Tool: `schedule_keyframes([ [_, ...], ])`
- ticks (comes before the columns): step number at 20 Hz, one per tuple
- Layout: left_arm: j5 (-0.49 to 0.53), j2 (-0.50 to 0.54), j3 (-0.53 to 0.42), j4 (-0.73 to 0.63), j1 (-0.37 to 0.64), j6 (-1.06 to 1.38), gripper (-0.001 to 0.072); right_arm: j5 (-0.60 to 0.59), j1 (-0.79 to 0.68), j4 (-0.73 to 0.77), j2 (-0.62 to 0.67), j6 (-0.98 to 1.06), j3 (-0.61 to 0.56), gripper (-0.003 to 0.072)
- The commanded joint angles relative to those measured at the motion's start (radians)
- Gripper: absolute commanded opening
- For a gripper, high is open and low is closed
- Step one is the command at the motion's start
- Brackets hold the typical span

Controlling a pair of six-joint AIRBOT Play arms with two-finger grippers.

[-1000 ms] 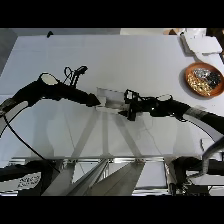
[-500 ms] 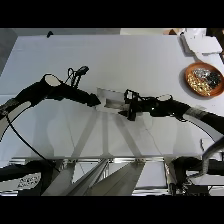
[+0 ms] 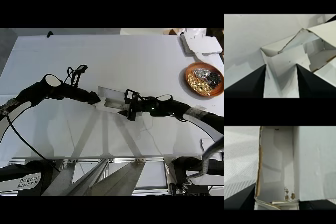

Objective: Fold the box and place the chain.

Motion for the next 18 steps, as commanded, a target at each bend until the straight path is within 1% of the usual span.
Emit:
schedule_keyframes([
  [1,0.0,-0.001,0.0,0.002,0.0,-0.018,0.0386,0.001,0.0,-0.001,0.0,0.0,0.0,0.0448],
  [6,0.004,-0.001,0.0,0.03,-0.017,-0.017,0.0393,0.001,0.0,-0.001,0.0,0.0,0.0,0.0448],
  [11,0.038,-0.001,0.0,0.068,-0.031,-0.017,0.0406,0.001,0.0,-0.001,0.0,0.0,0.0,0.0448],
  [12,0.043,-0.001,0.0,0.068,-0.031,-0.017,0.05,0.001,0.0,-0.001,0.0,0.0,0.0,0.0448],
  [13,0.051,-0.001,0.0,0.068,-0.031,-0.018,0.0623,0.001,0.0,-0.001,0.0,0.0,0.0,0.0448],
  [14,0.059,-0.001,0.0,0.066,-0.031,-0.018,0.0653,0.001,0.0,-0.001,0.0,0.0,0.0,0.0448],
  [18,0.043,0.0,0.0,0.036,-0.031,-0.041,0.065,0.001,0.0,-0.001,0.0,0.0,0.0,0.0448],
])
